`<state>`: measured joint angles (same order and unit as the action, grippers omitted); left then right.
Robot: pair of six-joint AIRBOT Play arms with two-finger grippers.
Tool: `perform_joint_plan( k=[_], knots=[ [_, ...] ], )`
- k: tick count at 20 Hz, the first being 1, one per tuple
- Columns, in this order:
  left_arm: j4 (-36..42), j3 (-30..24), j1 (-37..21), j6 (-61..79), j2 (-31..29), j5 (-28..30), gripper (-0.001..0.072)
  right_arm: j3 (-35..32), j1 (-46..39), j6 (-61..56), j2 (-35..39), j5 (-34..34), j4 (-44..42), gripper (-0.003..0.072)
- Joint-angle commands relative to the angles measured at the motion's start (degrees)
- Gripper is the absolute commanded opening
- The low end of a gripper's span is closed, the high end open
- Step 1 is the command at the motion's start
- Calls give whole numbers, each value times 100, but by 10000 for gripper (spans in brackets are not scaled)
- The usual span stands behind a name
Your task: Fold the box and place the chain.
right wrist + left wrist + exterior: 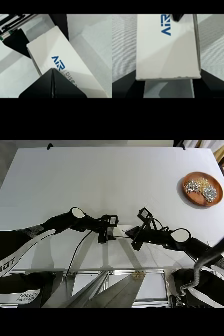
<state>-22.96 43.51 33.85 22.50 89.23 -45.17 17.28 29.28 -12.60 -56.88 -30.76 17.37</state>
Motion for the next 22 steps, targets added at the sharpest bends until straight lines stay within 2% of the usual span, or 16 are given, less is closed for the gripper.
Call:
perform_joint_plan(
  k=[1,4,7,11,15,16,18,20,22],
  knots=[
    [2,7,-7,0,-2,15,256,-15,7,28,-4,28,101,13],
    [2,7,-7,0,-2,15,256,-9,4,286,105,107,15,13],
    [2,7,-7,2,-2,15,256,48,0,286,535,339,15,13],
    [2,7,-7,0,-2,15,256,98,0,280,1613,717,31,14],
    [2,7,-7,2,-2,15,256,111,0,-398,2830,1661,328,13],
    [2,7,-7,0,-2,15,256,160,-15,-820,3099,1862,592,13],
    [2,7,-7,0,-2,15,256,387,-273,-1915,3381,1775,1362,12],
    [2,7,-7,0,-2,15,256,831,-839,-3237,3294,1123,2695,12],
    [2,7,-7,0,-2,13,256,1471,-1585,-4476,2922,-26,4419,10]
  ],
)
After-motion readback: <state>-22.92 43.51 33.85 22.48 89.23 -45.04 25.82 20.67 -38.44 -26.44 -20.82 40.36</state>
